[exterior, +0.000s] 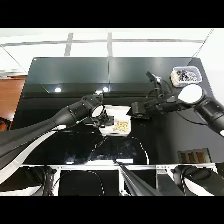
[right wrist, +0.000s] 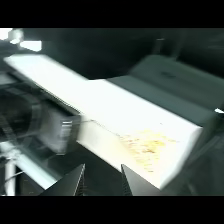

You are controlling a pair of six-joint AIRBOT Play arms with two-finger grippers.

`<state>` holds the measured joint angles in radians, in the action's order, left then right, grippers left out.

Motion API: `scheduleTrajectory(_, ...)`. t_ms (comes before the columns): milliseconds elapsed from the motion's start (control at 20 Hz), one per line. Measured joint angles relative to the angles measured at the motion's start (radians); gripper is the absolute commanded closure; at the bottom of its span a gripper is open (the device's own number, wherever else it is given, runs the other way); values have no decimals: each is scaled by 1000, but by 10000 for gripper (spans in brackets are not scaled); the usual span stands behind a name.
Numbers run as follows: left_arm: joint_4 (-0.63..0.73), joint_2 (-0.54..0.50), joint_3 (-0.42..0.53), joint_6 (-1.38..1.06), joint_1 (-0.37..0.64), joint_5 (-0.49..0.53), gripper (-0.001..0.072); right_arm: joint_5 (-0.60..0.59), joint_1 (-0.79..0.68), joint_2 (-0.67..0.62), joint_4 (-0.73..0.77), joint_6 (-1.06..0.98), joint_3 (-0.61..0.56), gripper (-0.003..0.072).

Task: Fold the box and place the chain.

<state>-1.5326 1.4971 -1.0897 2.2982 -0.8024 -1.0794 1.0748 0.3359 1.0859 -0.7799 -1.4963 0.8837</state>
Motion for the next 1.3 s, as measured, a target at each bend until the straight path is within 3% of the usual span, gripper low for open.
scheduleTrajectory(350,0,0,-1,-3,0,-14,681,82,-132,-44,-141,12,1,409)
scheduleTrajectory(400,0,0,-5,-3,1,-24,641,87,-136,-47,-151,18,1,409)
scheduleTrajectory(500,1,-2,-16,-1,1,-32,372,93,-139,-49,-161,27,1,410)
scheduleTrajectory(550,0,-2,-23,7,1,-34,298,92,-140,-50,-161,29,1,410)
scheduleTrajectory(800,0,-21,-75,9,0,-78,245,63,-140,-52,-160,35,1,410)
scheduleTrajectory(1000,-22,-113,-74,-74,-5,-121,245,47,-140,-52,-163,38,1,410)
scheduleTrajectory(1150,-64,-239,5,-124,19,-143,245,42,-140,-52,-171,39,1,410)
scheduleTrajectory(1300,-97,-399,158,-182,131,-158,245,39,-140,-52,-180,39,1,409)
